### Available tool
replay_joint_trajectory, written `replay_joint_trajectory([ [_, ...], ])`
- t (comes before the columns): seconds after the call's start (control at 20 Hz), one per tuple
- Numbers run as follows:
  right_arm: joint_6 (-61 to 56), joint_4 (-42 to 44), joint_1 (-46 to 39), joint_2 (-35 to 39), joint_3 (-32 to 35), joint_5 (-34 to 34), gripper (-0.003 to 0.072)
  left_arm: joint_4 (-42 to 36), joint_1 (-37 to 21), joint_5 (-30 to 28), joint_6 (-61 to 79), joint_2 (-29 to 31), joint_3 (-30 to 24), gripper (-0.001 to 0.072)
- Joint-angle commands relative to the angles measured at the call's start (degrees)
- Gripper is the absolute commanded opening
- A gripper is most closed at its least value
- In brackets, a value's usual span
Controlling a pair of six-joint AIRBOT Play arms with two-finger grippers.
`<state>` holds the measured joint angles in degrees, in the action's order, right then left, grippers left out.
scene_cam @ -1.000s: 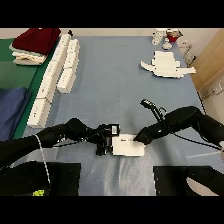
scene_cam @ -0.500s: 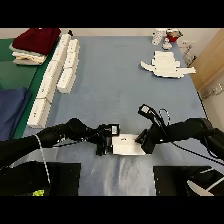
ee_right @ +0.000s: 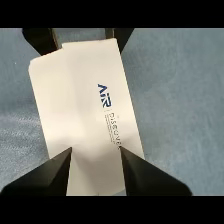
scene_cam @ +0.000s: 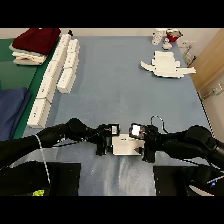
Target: Fold the box.
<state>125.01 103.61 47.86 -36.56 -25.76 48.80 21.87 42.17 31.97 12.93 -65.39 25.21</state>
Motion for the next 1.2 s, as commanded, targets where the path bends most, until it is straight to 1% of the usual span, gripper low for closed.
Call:
replay_joint_trajectory([
  [0.0, 3.69, -3.76, 2.16, 0.42, 0.02, -1.40, 0.0563, 0.02, -0.04, 0.00, 0.04, -0.02, 0.04, 0.0534],
  [0.05, 5.05, -3.76, 2.16, 0.42, 0.02, -1.40, 0.0604, 0.02, -0.04, 0.00, 0.04, -0.02, 0.04, 0.0534],
  [0.35, 6.58, -4.13, 3.39, -4.22, 0.02, -3.30, 0.0604, 0.02, -0.04, 0.00, 0.04, -0.02, 0.04, 0.0534],
  [0.45, 4.31, -6.73, 5.20, -4.09, 0.02, -4.55, 0.0592, 0.02, -0.04, -0.02, 0.04, -0.02, 0.04, 0.0535],
  [0.55, -1.03, -12.50, 7.34, -4.09, 0.02, -5.27, 0.0583, 0.02, -0.04, 0.00, 0.04, -0.02, 0.04, 0.0534],
  [0.65, -5.31, -17.55, 10.05, -4.09, 0.02, -5.51, 0.0504, 0.00, -0.04, 0.00, 0.04, -0.02, 0.04, 0.0534],
  [0.8, -10.32, -23.04, 14.21, -4.11, 0.02, -5.49, 0.0496, 0.00, -0.04, -0.02, 0.04, -0.02, 0.04, 0.0534],
  [0.85, -12.44, -25.07, 15.50, -4.11, 0.09, -5.49, 0.0439, 0.02, -0.04, 0.00, 0.04, -0.02, 0.04, 0.0534],
  [0.9, -14.45, -27.04, 16.57, -4.11, 0.22, -5.51, 0.0409, 0.02, -0.04, 0.00, 0.04, -0.02, 0.04, 0.0535],
  [1.0, -18.18, -29.88, 18.56, -4.09, 0.74, -5.44, 0.0406, 0.00, -0.04, -0.02, 0.04, -0.02, 0.04, 0.0535],
  [1.05, -18.95, -29.90, 19.28, -4.11, 0.87, -5.18, 0.0383, 0.00, -0.04, 0.00, 0.04, -0.02, 0.04, 0.0534],
  [1.1, -19.26, -29.90, 20.06, -4.09, 0.87, -4.98, 0.0274, 0.02, -0.04, 0.00, 0.04, -0.02, 0.04, 0.0535],
  [1.15, -19.61, -29.90, 20.63, -4.09, 0.87, -5.05, 0.0265, 0.02, -0.04, 0.00, 0.04, -0.02, 0.04, 0.0534],
])
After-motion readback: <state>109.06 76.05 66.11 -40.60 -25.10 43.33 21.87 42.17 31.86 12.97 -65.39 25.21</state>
